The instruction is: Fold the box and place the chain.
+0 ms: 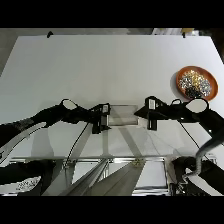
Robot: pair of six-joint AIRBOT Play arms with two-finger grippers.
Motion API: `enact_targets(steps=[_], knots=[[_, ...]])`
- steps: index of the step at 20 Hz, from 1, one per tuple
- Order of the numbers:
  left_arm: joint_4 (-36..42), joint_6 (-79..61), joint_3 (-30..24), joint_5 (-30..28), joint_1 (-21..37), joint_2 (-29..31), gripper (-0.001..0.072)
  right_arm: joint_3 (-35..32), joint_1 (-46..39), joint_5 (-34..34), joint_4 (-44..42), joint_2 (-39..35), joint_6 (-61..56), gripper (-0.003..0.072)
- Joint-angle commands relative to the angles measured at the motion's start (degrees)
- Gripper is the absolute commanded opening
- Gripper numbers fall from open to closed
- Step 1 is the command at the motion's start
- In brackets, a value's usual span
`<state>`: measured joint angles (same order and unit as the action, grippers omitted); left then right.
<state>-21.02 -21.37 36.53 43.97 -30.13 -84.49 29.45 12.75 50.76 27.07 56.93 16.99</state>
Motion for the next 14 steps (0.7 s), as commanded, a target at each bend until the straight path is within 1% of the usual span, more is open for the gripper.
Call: enact_targets(steps=[1,3,5,7,10,12,14], knots=[[-0.04,-0.02,-0.02,0.0,0.02,0.04,0.0253,0.04,0.04,-8.35,-17.07,4.11,4.5,0.0015],[-0.02,-0.04,-0.02,0.0,0.02,0.04,0.0253,0.04,0.04,-14.14,-18.51,9.01,3.76,0.0015],[-0.02,-0.04,-0.02,-0.02,0.02,0.04,0.0253,0.04,0.02,-15.96,-18.38,13.29,1.97,0.0015],[-0.02,-0.04,-0.02,0.0,0.02,0.04,0.0253,0.04,0.04,-15.72,-18.25,15.87,0.37,0.0015],[-0.02,-0.02,-0.02,-0.02,0.02,0.04,0.0253,0.07,0.02,-15.08,-18.05,15.91,-0.72,0.0015],[-0.02,-0.02,-0.02,0.0,0.02,0.04,0.0253,0.07,0.02,-14.32,-18.08,14.71,-1.6,0.0015],[-0.02,-0.02,-0.02,0.0,0.02,0.04,0.0253,0.07,-0.02,-14.34,-17.81,12.44,-5.22,0.0015]])
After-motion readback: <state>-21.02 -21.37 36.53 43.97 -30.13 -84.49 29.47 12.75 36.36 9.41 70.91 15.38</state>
